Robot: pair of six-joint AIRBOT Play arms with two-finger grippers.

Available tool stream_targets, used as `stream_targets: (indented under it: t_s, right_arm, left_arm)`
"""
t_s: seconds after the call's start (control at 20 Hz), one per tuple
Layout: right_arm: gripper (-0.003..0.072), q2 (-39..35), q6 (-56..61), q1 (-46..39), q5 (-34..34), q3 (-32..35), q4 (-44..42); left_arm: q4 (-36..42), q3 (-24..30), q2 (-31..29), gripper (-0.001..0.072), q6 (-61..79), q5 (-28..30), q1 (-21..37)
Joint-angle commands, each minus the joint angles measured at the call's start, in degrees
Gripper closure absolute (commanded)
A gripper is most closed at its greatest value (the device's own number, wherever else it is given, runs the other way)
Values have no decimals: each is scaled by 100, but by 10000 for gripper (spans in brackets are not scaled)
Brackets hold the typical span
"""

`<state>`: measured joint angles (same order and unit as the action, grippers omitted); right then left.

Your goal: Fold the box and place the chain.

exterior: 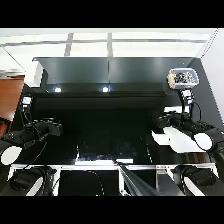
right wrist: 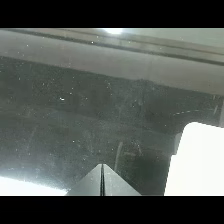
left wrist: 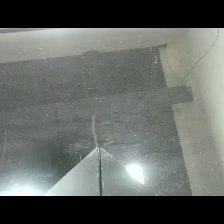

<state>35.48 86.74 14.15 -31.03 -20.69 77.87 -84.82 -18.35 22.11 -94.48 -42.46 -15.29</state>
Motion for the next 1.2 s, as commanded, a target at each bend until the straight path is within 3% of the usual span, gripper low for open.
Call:
stream_targets:
  t_s: [0.0,0.8,0.9,1.05,1.1,1.15]
  right_arm:
    - [673,-4,2,0,0,0,0]
    - [673,-2,4,2,61,0,-79]
    - [673,-2,7,2,817,0,-243]
    - [662,-2,4,0,2389,-2,-1773]
    - [425,-2,4,0,2785,-2,-1829]
    - [0,-2,-17,-2,2973,-11,-1725]
  left_arm:
    - [0,4,-7,685,0,2,-4]
    - [0,4,-7,685,2,2,-4]
    - [0,4,-7,685,2,0,-4]
    - [0,4,-7,685,0,0,-4]
    - [0,4,-7,685,2,0,-4]
    - [0,4,-7,685,2,0,-2]
